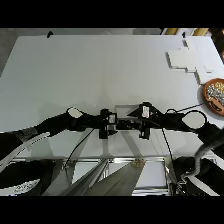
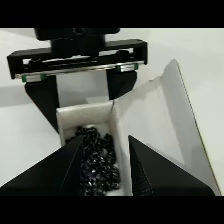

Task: Fold the box and place the chain.

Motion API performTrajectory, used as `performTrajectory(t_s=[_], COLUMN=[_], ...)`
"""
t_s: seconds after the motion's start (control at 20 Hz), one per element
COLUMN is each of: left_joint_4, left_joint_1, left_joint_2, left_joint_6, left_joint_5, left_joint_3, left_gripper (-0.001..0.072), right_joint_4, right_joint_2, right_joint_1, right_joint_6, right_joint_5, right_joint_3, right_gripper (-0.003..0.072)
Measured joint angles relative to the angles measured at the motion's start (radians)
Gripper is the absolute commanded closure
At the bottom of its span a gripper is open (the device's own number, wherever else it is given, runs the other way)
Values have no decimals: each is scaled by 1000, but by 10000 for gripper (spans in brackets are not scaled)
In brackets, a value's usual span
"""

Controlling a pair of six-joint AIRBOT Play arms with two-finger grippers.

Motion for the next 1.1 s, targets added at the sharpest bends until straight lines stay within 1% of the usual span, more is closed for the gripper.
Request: performTrajectory(t_s=[0.15, 0.25, 0.35, 0.45, 0.65, 0.8, 1.1], left_joint_4=[0, 0, 0, 0, 0, 0, 0], left_joint_1=[0, 0, 0, 0, 0, 0, 0], left_joint_2=[0, 0, 0, 0, 0, 0, 0], left_joint_6=[0, 0, 0, 0, 0, 0, 0], left_joint_5=[0, 0, 0, 0, 0, 0, 0], left_joint_3=[0, 0, 0, 0, 0, 0, 0], left_gripper=[659, 659, 659, 659, 659, 659, 659], right_joint_4=[-69, -110, -156, -218, -352, -422, -443], right_joint_2=[-3, -4, -8, -22, -86, -155, -264], right_joint_1=[-58, -152, -239, -297, -341, -351, -356], right_joint_6=[0, 1, 0, 1, 1, 0, -62], right_joint_5=[25, 71, 96, 116, 160, 189, 195], right_joint_3=[33, 58, 71, 77, 81, 81, 82], right_gripper=[366, 370, 395, 395, 394, 393, 388])
